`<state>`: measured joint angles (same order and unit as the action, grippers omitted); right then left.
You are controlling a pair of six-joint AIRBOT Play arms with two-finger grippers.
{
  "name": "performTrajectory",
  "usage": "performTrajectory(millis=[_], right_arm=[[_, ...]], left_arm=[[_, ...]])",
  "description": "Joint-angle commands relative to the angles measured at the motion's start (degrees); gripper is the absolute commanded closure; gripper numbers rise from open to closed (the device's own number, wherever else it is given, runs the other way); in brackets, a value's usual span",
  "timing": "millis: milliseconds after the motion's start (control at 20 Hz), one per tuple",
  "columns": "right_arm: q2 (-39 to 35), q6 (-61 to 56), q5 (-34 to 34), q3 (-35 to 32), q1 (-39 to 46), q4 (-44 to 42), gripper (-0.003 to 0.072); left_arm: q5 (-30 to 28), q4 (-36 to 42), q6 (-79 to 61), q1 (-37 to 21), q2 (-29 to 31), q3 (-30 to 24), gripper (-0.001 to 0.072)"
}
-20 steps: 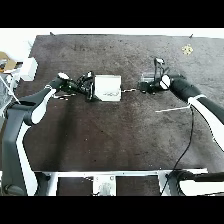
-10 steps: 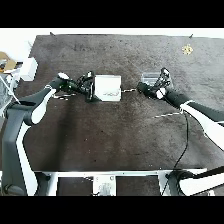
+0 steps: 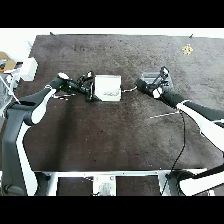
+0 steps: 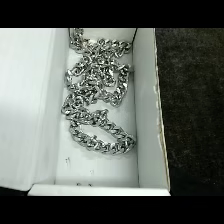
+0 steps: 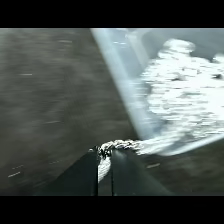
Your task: Fold the box and place the chain.
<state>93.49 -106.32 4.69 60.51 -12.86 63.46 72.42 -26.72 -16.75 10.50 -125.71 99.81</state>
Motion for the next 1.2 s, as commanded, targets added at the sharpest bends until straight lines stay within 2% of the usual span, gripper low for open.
performTrajectory(millis=[0,200,350,550,700,850,1050,1150], right_arm=[[-7.5,0.2,1.8,0.1,-4.1,4.1,0.0685],[-20.2,0.2,-2.8,0.6,-11.5,9.7,0.0686],[-23.6,0.2,-4.8,5.1,-16.2,14.4,0.0686],[-21.2,0.2,-5.1,13.0,-21.3,19.1,0.0685],[-18.6,0.2,-3.5,13.8,-23.1,19.0,0.0685],[-15.5,-0.8,2.6,11.7,-23.3,18.4,0.0686],[-12.6,-6.5,4.4,4.6,-23.3,18.4,0.0684],[-11.1,-6.5,5.1,3.0,-22.8,18.4,0.0501]], left_arm=[[0.0,0.0,0.0,0.0,0.0,0.1,0.0424],[0.0,0.0,0.0,0.0,0.0,0.1,0.0424],[0.0,0.0,0.0,0.0,0.0,0.1,0.0424],[0.0,0.0,0.0,0.0,0.0,0.1,0.0424],[0.0,0.0,0.0,0.0,0.0,0.1,0.0424],[0.0,0.0,0.0,0.0,0.0,0.1,0.0424],[0.0,0.0,0.0,0.0,0.0,0.1,0.0424],[0.0,0.0,0.0,0.0,0.0,0.1,0.0424]])
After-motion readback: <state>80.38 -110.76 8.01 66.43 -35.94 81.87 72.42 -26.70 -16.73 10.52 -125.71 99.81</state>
